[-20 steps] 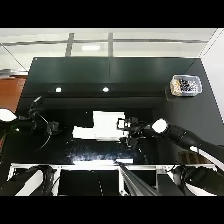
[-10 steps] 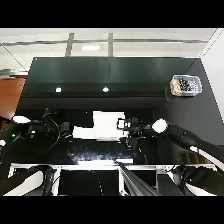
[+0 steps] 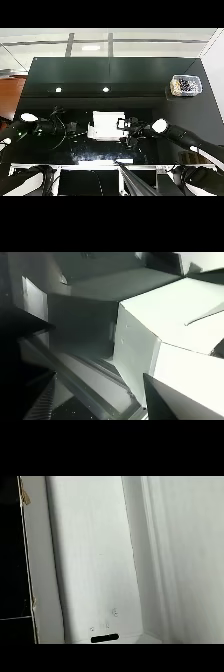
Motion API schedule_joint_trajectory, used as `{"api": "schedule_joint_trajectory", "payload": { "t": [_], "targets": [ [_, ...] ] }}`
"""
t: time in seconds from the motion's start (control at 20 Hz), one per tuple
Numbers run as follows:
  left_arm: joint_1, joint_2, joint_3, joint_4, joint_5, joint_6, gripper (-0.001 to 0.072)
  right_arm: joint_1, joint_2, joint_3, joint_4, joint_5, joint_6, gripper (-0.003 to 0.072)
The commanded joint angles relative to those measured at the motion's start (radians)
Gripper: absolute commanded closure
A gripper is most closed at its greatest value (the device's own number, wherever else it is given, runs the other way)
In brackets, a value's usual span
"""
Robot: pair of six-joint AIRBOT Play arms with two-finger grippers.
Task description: Fold the box and place the chain.
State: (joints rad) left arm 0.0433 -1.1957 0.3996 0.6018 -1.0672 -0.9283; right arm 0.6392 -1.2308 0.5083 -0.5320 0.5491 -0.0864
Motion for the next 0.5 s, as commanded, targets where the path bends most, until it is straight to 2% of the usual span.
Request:
{"api": "schedule_joint_trajectory", "payload": {
  "t": [0.0, 0.2, 0.45],
  "targets": [
    [-0.006, -0.001, 0.056, 0.025, -0.027, 0.005, 0.0009, 0.001, -0.001, 0.001, 0.0, 0.001, 0.0, 0.0265],
    [-0.026, -0.001, 0.099, -0.02, -0.117, 0.005, 0.0009, 0.001, -0.001, 0.001, 0.0, 0.0, 0.0, 0.0265],
    [-0.13, -0.001, 0.101, -0.015, -0.09, -0.056, 0.0009, 0.001, -0.001, 0.001, 0.0, 0.0, 0.0, 0.0265]
  ]
}}
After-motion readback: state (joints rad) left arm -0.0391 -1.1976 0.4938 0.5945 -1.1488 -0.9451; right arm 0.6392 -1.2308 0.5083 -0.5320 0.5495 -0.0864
